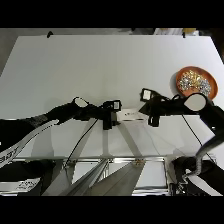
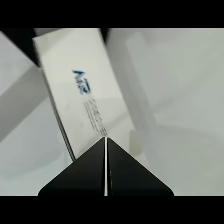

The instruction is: Fold the box and place the chain.

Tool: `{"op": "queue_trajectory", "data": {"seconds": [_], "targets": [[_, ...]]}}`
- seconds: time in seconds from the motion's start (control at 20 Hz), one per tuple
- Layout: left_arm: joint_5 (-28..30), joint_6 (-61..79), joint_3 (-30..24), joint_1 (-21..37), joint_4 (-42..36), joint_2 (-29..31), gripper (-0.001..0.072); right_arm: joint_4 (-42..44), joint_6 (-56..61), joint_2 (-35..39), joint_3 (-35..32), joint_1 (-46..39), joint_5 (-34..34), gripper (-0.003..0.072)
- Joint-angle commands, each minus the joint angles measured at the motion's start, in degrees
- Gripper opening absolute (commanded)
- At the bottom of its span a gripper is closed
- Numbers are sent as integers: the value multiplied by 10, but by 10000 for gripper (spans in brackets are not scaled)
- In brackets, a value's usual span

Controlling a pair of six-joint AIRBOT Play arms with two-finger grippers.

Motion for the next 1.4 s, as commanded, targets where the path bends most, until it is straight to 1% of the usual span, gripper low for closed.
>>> {"op": "queue_trajectory", "data": {"seconds": [0.0,0.05,0.1,0.15,0.2,0.3,0.45,0.95,1.05,1.15,1.25,1.35], "targets": [[0,0,0,0,0,0,208,-130,288,28,0,-70,59,10],[0,0,0,0,0,0,208,-200,356,27,0,-89,96,10],[0,0,0,0,0,0,208,-255,400,27,0,-106,127,10],[0,0,0,0,0,0,208,-293,433,27,0,-125,159,10],[0,0,0,0,0,0,208,-311,451,27,0,-144,183,10],[0,0,0,0,0,0,208,-313,482,27,0,-181,203,10],[0,0,0,0,0,0,208,-309,536,27,0,-212,196,11],[0,0,0,0,0,0,208,-309,539,28,0,-214,196,11],[-15,4,0,-1,-13,0,208,-309,538,28,0,-214,196,11],[-13,4,0,-1,-13,0,206,-309,538,28,0,-214,196,11],[-9,4,0,0,-9,7,201,-309,538,28,0,-214,196,11],[-4,-7,0,0,1,25,202,-309,538,28,0,-214,196,11]]}}
